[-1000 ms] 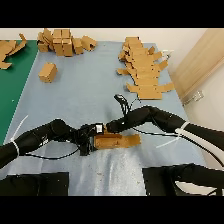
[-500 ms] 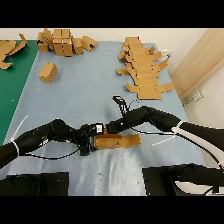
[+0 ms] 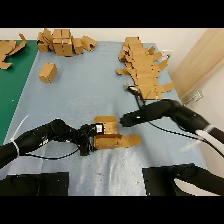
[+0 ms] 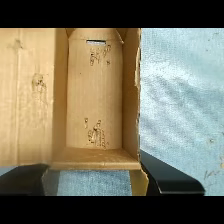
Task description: Fold the box.
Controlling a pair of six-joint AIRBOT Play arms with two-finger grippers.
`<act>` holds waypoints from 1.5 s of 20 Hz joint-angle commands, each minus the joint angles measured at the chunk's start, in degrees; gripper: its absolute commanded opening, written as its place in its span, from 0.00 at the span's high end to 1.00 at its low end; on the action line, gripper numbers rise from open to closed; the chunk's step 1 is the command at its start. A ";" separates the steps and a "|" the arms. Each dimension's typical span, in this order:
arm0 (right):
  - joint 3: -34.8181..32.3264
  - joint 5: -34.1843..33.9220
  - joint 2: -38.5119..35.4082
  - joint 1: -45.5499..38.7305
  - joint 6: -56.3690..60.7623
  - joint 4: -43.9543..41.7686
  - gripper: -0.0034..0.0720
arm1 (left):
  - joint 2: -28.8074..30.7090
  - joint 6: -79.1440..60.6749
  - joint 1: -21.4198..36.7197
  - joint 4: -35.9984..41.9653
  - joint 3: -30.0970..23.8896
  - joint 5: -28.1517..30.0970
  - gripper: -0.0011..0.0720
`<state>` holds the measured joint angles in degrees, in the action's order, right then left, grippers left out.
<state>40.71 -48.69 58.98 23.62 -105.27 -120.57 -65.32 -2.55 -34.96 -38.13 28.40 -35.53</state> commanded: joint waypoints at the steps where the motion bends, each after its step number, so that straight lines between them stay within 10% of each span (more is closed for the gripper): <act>1: -3.82 -8.50 -8.92 -3.93 -14.40 8.98 0.95 | -0.04 -0.02 0.04 -0.02 -0.02 0.02 0.34; 3: -7.17 -11.50 -9.44 -3.54 -18.99 8.41 0.95 | -0.04 -0.02 0.04 -0.02 -0.02 0.02 0.34; 6: -9.84 -11.10 -8.41 0.31 -29.09 8.07 0.29 | -0.04 -0.02 0.04 -0.02 0.00 0.37 0.34; 21: -9.70 4.52 -3.48 9.38 -46.42 5.49 0.31 | -0.04 0.00 0.04 -0.02 0.00 1.95 0.34; 30: -9.70 1.68 -3.45 9.38 -51.84 0.22 0.69 | -0.04 0.02 0.04 -0.02 0.00 1.97 0.34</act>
<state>30.96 -46.52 55.48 32.97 -155.92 -118.96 -65.39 -2.50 -34.98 -38.11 28.40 -33.58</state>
